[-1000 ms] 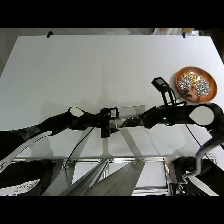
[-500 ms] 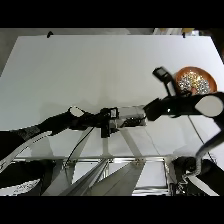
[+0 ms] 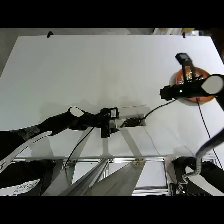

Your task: Fold the box and place the chain.

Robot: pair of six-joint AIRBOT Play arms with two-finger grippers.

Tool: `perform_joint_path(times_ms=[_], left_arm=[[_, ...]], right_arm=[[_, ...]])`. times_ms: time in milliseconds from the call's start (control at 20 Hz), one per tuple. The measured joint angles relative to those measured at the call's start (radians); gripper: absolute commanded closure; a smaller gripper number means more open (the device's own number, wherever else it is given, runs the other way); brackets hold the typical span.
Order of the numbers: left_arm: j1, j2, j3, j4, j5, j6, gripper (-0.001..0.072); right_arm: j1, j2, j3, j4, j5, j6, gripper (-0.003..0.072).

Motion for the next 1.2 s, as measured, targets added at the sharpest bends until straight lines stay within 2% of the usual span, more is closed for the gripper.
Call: perform_joint_path(times_ms=[200,400,1200], left_arm=[[0.0,0.0,0.0,0.0,0.0,0.0,0.034],[0.0,0.0,0.0,0.0,0.0,0.0,0.034],[0.0,0.0,0.0,0.0,0.0,0.0,0.034]], right_arm=[[-0.014,-0.113,-0.014,-0.014,-0.026,0.014,0.0379],[-0.023,-0.155,-0.019,-0.018,-0.054,0.015,0.0385],[-0.08,-0.202,-0.043,0.012,-0.036,0.018,0.0383]])
